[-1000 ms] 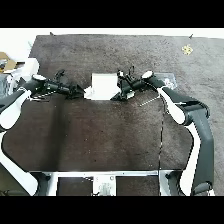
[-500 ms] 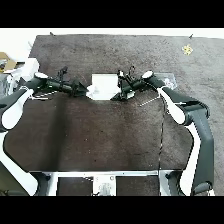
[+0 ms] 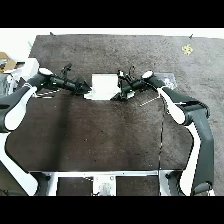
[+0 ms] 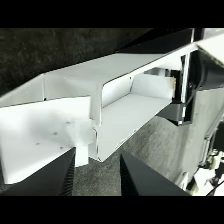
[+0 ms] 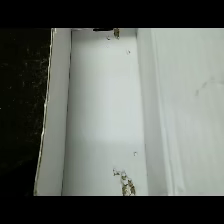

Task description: Fold the box and place the chain.

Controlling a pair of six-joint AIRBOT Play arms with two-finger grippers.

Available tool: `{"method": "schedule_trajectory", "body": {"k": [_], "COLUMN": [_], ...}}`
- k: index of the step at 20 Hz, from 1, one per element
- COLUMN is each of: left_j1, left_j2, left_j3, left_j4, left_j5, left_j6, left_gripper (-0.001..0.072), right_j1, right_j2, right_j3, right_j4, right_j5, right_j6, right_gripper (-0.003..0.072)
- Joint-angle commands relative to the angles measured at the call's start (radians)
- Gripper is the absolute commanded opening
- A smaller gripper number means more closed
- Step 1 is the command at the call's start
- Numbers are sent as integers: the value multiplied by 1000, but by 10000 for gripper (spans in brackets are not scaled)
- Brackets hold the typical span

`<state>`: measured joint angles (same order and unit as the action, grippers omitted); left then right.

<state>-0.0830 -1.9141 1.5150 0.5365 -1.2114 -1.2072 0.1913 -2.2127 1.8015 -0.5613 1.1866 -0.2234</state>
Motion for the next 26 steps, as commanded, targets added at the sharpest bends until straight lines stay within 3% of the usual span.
{"method": "schedule_trajectory", "body": {"k": [1,5,6,7,8,11,14,18,20,26], "left_j1": [-8,56,77,95,111,145,148,140,126,78], "left_j2": [1,1,1,1,0,0,0,-12,-42,-66], "left_j3": [64,160,166,164,161,144,61,-100,-112,-111], "left_j4": [91,245,265,285,307,330,303,63,-15,-35], "left_j5": [-35,-152,-174,-188,-200,-197,-123,19,31,91], "left_j6": [-69,-185,-192,-192,-192,-171,-150,-13,34,39], "left_gripper": [318,275,227,73,42,41,8,8,7,8], "right_j1": [0,1,1,1,1,1,1,1,0,1], "right_j2": [-1,-1,-1,-1,-1,-1,-1,-1,-1,-1], "right_j3": [0,0,0,0,0,0,0,0,0,0], "right_j4": [0,0,0,0,0,0,0,0,0,0], "right_j5": [0,0,0,0,0,0,0,0,0,1], "right_j6": [0,0,0,0,0,0,0,0,0,0], "right_gripper": [438,439,439,439,439,439,438,438,439,439]}}
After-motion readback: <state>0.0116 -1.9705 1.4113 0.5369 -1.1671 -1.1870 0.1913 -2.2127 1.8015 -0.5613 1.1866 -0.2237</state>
